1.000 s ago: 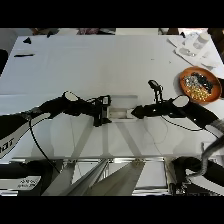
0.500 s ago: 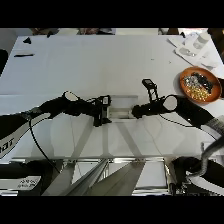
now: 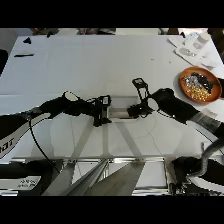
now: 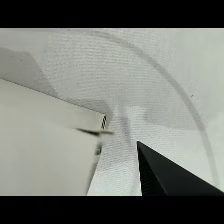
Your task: Fold the box and place the chain.
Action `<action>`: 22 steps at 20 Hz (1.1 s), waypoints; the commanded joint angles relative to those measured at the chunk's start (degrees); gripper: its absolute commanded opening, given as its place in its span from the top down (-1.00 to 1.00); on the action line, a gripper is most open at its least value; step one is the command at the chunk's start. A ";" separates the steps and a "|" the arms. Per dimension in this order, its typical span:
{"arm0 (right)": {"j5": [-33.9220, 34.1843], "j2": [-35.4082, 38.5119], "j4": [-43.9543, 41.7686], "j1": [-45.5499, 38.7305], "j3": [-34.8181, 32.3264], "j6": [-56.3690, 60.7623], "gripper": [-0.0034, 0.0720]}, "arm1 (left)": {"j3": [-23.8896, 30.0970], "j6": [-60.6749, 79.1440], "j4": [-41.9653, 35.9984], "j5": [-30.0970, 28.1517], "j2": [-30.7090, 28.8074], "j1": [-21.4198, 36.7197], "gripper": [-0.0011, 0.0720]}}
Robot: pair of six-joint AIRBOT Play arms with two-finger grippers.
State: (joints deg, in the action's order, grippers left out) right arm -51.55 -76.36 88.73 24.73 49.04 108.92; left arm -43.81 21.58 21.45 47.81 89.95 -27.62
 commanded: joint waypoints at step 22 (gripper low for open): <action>-0.07 -5.27 2.71 3.06 2.89 20.09 -0.17 | -0.02 0.00 0.02 0.00 -0.04 0.02 0.18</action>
State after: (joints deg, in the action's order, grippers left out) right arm -51.35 -82.48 91.72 27.73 51.92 128.62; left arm -43.81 21.65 21.61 47.88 89.91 -27.55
